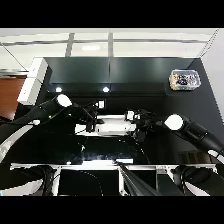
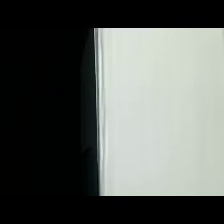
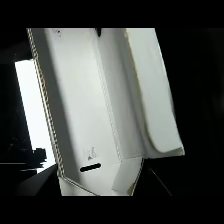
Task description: Fold the box and place the chain.
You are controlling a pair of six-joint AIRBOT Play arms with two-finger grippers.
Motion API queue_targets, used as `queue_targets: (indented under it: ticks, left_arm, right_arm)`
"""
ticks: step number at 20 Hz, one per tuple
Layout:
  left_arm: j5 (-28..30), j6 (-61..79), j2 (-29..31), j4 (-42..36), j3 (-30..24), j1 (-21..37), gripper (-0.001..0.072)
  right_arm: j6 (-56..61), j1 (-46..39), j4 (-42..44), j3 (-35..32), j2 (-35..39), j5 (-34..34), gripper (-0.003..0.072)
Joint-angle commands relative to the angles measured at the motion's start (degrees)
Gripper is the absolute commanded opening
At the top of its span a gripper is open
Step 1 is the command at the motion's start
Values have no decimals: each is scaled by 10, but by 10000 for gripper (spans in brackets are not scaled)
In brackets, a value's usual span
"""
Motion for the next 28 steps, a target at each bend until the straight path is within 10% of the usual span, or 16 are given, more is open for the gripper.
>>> queue_targets:
  ticks: [1,28]
  left_arm:
    - [0,0,0,0,0,0,24]
    - [1,0,0,0,0,0,25]
  right_arm:
    - [-49,-5,49,2,-5,-4,636]
    - [-180,-28,104,4,-127,53,634]
